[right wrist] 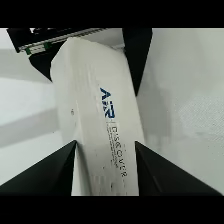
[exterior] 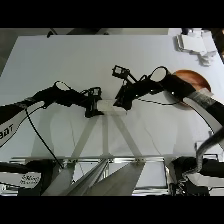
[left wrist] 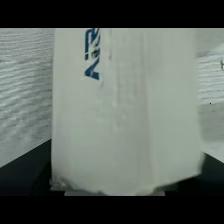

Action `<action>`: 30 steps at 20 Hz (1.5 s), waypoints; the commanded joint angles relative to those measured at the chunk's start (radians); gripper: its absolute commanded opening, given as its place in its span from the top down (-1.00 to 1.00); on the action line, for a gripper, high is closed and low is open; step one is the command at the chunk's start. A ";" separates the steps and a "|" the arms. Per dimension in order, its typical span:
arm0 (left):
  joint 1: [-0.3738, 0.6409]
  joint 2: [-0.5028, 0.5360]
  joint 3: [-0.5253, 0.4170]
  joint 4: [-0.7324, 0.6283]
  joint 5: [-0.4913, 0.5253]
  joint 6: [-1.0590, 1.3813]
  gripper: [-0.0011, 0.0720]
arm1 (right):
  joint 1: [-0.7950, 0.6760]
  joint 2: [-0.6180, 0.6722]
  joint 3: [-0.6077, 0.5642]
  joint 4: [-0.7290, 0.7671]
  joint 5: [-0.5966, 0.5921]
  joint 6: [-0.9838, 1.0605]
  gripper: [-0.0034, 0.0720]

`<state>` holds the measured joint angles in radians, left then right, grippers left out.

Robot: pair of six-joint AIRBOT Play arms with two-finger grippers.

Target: Fold the box and place the chain.

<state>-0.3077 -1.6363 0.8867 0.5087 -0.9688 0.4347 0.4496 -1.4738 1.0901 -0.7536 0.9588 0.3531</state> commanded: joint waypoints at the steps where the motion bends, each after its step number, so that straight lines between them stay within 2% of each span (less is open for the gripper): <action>1: 0.000 0.000 0.000 0.001 0.000 0.002 0.21 | 0.051 0.040 -0.010 -0.132 -0.142 -0.014 0.13; 5: 0.000 0.000 0.000 0.001 0.000 0.002 0.21 | 0.079 0.044 -0.031 -0.140 -0.153 -0.014 0.14; 11: 0.000 0.000 0.000 0.001 0.000 0.002 0.21 | 0.115 0.044 -0.127 -0.129 -0.139 -0.006 0.12; 12: 0.000 0.000 0.000 0.001 0.000 0.002 0.21 | 0.122 0.044 -0.128 -0.129 -0.137 -0.006 0.08; 14: 0.000 0.000 0.000 0.001 0.000 0.002 0.21 | 0.122 0.045 -0.128 -0.112 -0.140 -0.007 -0.17; 15: 0.000 0.000 0.000 0.001 0.000 0.002 0.21 | 0.122 0.048 -0.128 -0.111 -0.141 -0.007 -0.21; 21: 0.000 0.000 0.000 0.001 0.000 0.002 0.21 | 0.121 0.136 -0.128 -0.070 -0.171 -0.006 -0.18; 23: 0.000 0.000 0.000 0.001 0.000 0.002 0.21 | 0.116 0.164 -0.128 0.012 -0.200 0.037 -0.15; 24: 0.000 0.000 0.000 0.001 0.000 0.002 0.21 | 0.106 0.164 -0.128 0.093 -0.198 0.064 -0.05; 25: 0.000 0.000 0.000 0.001 0.000 0.002 0.21 | 0.089 0.159 -0.129 0.171 -0.191 0.072 0.30; 26: 0.000 0.000 0.000 0.001 0.000 0.002 0.21 | 0.067 0.149 -0.129 0.223 -0.183 0.074 0.89; 30: 0.000 0.000 0.000 0.001 0.000 0.002 0.21 | 0.012 0.071 -0.161 0.327 -0.142 0.214 0.88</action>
